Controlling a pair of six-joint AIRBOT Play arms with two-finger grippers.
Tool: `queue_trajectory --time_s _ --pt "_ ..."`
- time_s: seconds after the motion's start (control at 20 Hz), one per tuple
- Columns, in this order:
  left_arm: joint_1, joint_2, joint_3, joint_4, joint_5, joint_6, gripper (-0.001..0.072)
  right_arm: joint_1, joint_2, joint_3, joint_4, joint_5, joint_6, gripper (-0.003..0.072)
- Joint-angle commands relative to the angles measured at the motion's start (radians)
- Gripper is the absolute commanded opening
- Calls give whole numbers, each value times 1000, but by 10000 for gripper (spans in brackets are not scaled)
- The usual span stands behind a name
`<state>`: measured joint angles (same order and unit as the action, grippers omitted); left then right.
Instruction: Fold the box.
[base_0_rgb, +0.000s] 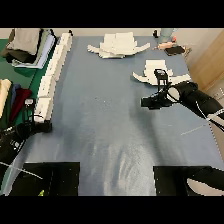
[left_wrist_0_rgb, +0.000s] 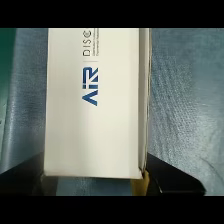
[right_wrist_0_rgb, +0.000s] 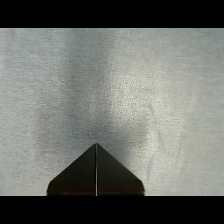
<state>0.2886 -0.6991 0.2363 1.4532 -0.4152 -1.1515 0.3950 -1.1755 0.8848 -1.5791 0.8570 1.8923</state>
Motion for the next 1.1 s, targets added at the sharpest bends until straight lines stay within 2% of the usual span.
queue_trajectory --time_s 0.0,0.25,0.55,1.05 --pt "5 -45 0 -3 70 2 520 -1 -1 1 0 3 0 3" --pt "56 -64 8 -19 93 0 519 -1 -2 1 0 3 0 3" --pt "55 -64 8 -19 127 1 520 -1 -2 1 1 3 0 3" --pt "55 -64 7 -36 123 -1 521 -1 -2 1 1 2 0 3"
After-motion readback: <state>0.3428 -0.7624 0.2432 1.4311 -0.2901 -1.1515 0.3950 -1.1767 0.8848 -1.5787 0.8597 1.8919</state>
